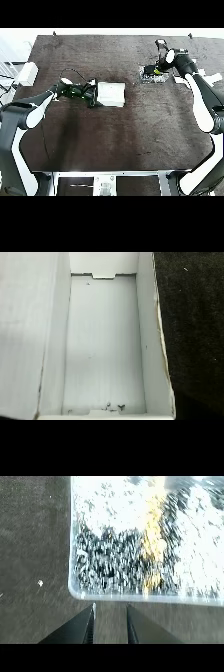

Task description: Fold the box and place the chain.

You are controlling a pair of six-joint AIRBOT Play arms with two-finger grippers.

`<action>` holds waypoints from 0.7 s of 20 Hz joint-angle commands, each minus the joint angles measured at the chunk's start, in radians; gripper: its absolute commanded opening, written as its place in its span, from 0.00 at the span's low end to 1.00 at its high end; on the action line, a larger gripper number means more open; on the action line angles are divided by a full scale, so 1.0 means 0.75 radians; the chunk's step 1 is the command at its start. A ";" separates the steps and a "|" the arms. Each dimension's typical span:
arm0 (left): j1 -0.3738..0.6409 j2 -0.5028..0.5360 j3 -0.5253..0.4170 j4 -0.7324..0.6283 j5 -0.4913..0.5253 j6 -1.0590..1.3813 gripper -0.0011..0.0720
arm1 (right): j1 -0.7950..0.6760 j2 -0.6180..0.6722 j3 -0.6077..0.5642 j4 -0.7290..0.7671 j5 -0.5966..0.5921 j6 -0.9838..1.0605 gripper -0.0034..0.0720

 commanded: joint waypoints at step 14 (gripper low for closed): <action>0.000 -0.001 -0.001 0.001 0.001 0.000 0.76 | -0.017 -0.166 0.060 0.182 -0.066 -0.202 0.40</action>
